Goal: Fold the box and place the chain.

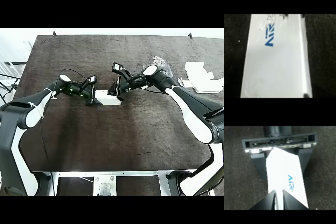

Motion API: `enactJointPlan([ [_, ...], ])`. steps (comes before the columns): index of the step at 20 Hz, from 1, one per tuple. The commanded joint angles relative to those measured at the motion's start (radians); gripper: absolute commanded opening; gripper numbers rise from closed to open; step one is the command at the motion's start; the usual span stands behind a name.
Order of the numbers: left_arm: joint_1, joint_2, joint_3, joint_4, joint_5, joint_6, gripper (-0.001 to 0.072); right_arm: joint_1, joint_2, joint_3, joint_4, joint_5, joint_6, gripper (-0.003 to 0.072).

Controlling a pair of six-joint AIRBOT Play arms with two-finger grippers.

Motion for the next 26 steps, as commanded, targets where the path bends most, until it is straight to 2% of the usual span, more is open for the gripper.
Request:
enactJointPlan([
  [1, -0.001, 0.001, 0.0, 0.0, -0.002, 0.001, 0.0285, 0.008, -0.001, -0.001, 0.0, -0.052, 0.0, 0.0112],
  [6, -0.001, 0.001, 0.0, 0.0, -0.002, 0.001, 0.0286, 0.014, -0.001, -0.004, 0.0, -0.058, 0.0, 0.0111],
  [14, -0.001, 0.001, 0.0, 0.0, -0.002, 0.001, 0.0286, 0.015, -0.001, -0.085, 0.002, -0.053, 0.0, 0.0113],
  [15, -0.001, 0.001, 0.0, 0.0, -0.002, 0.001, 0.0286, 0.015, -0.001, -0.09, 0.01, -0.048, 0.0, 0.0136],
  [17, -0.001, 0.001, 0.0, 0.0, -0.002, 0.001, 0.0286, 0.015, -0.001, -0.094, 0.019, -0.037, 0.0, 0.0246],
  [23, -0.001, 0.001, 0.0, 0.0, -0.002, 0.001, 0.0285, -0.005, 0.001, -0.082, 0.195, -0.036, -0.072, 0.0265],
  [26, -0.001, 0.001, 0.0, 0.0, -0.002, 0.001, 0.0285, -0.016, 0.001, -0.076, 0.236, -0.035, -0.079, 0.0264],
])
